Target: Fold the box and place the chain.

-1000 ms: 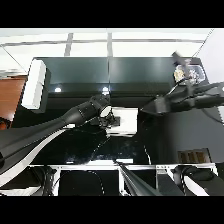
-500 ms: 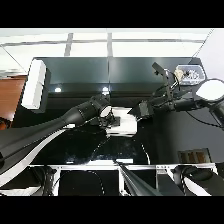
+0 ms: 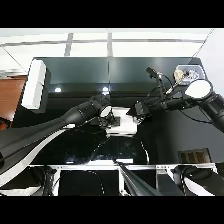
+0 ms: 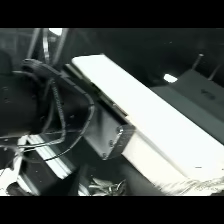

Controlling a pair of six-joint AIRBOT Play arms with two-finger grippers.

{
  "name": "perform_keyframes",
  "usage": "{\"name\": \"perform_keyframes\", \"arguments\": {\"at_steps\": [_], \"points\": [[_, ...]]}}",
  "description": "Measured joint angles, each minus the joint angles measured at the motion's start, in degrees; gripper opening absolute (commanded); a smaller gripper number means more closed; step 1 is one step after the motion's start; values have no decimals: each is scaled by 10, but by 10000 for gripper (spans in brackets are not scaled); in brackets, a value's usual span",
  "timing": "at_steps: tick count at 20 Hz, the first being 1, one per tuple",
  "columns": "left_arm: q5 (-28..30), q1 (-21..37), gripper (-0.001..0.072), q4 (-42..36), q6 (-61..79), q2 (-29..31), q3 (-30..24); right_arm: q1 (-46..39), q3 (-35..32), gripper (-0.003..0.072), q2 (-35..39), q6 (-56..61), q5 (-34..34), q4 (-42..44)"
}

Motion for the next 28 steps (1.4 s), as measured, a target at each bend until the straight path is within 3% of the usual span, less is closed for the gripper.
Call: {"name": "perform_keyframes", "arguments": {"at_steps": [5,9,10,11,15,18,23,28], "points": [[0,0,29,0,0,0,0,-49,0,373,2,0,27,-18],[0,0,29,0,0,0,0,-156,-3,379,16,0,26,-114],[0,0,29,0,0,0,0,-184,-10,486,17,10,-4,-153],[0,0,29,0,0,0,0,-209,-20,711,17,29,-39,-194],[0,0,29,0,0,0,0,-271,-45,710,-23,119,-200,-286],[0,0,29,0,0,0,0,-286,-18,710,-104,185,-294,-311],[0,0,29,0,0,0,0,-293,101,705,-257,226,-323,-278],[0,0,29,0,0,0,0,-295,179,703,-338,235,-327,-256]]}}
